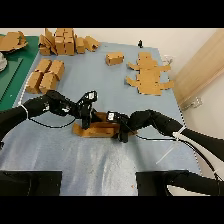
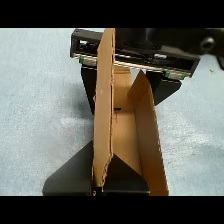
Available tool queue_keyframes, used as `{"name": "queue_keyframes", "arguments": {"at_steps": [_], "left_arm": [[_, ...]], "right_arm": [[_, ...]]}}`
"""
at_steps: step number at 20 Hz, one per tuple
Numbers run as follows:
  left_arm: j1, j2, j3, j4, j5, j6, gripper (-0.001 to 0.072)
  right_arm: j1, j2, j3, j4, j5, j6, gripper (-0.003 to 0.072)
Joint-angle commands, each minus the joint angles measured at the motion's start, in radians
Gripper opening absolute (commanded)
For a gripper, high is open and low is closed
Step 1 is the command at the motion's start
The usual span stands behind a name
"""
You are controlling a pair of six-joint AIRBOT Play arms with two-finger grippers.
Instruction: Fold the box.
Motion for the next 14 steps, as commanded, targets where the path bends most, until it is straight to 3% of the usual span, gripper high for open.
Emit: {"name": "queue_keyframes", "arguments": {"at_steps": [1,14], "left_arm": [[0.000,-0.001,0.000,0.001,-0.001,0.000,0.0012],[0.000,-0.001,0.000,0.000,-0.001,0.000,0.0012]], "right_arm": [[0.001,0.001,0.006,0.005,-0.012,-0.001,0.0574],[0.001,0.001,0.006,0.012,-0.043,0.000,0.0601]]}}
